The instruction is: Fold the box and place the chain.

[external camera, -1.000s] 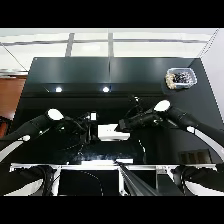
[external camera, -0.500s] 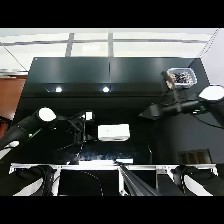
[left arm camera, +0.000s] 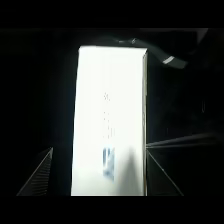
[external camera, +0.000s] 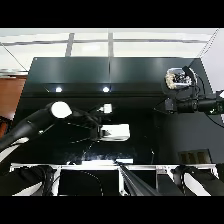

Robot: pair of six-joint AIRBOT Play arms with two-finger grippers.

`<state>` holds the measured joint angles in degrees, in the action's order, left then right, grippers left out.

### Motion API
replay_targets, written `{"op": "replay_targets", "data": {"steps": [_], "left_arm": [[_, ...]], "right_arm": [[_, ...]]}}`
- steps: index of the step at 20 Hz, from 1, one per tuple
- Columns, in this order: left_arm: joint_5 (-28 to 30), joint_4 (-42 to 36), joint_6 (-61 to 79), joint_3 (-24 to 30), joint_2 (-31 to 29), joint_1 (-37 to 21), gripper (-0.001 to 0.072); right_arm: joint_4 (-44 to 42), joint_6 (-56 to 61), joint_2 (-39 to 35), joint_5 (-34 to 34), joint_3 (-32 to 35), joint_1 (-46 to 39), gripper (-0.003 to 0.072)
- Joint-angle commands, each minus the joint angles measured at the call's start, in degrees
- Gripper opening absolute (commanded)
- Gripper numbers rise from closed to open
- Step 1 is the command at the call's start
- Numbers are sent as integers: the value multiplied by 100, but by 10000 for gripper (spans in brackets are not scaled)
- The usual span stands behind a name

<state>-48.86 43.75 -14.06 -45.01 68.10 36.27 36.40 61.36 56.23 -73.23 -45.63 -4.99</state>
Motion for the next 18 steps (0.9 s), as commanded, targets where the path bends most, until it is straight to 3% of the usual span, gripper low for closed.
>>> {"op": "replay_targets", "data": {"steps": [1, 4, 8, 18], "left_arm": [[190, -120, -151, -511, 673, 490, 713], [142, -114, -319, -575, 804, 474, 712], [-330, 243, -667, -570, 817, 297, 712], [-428, 382, -721, -570, 828, 306, 713]], "right_arm": [[39, 2, -11, 15, -7, -31, 19], [50, 2, -11, 11, -7, -31, 19], [72, -2, -11, 20, -7, -31, 19], [70, -4, -11, 166, -7, -31, 19]]}}
